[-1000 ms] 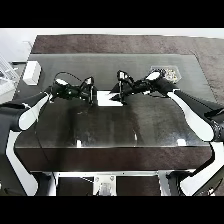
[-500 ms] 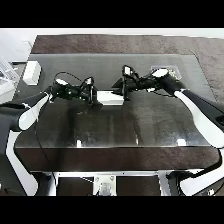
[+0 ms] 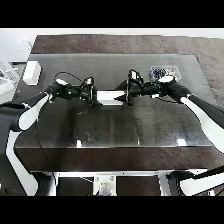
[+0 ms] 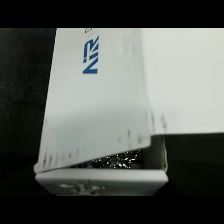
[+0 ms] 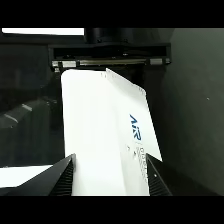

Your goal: Fold the box and place the chain.

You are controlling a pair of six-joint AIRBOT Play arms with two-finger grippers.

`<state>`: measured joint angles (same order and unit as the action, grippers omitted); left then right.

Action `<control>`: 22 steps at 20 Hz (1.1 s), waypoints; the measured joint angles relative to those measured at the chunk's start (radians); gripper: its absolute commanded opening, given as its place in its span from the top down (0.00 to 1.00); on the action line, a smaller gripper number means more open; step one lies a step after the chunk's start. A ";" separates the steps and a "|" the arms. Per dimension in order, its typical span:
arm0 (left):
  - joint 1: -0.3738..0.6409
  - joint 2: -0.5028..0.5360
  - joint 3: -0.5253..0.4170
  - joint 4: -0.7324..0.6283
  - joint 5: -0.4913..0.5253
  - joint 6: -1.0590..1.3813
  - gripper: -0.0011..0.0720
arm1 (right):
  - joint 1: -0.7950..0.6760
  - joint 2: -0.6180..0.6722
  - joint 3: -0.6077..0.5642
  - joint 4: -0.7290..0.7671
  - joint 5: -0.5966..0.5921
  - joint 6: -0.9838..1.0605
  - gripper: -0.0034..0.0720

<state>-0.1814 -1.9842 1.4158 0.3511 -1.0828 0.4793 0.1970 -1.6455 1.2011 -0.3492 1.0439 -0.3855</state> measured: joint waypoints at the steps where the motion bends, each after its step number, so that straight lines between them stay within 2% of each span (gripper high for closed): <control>1: 0.000 0.000 0.000 0.000 0.000 0.000 0.22 | 0.003 -0.005 0.003 0.002 0.001 -0.003 0.26; 19: 0.000 0.000 0.000 0.000 0.000 0.000 0.22 | 0.058 -0.039 0.014 -0.035 -0.122 -0.019 0.26; 21: 0.000 0.000 0.000 0.000 0.000 0.000 0.22 | 0.060 -0.039 0.014 -0.036 -0.140 -0.019 0.28; 22: 0.000 0.000 0.000 0.000 -0.001 0.000 0.22 | 0.060 -0.039 0.014 -0.036 -0.141 -0.021 0.35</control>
<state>-0.1814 -1.9842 1.4158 0.3511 -1.0836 0.4793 0.2573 -1.6848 1.2152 -0.3851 0.9031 -0.4065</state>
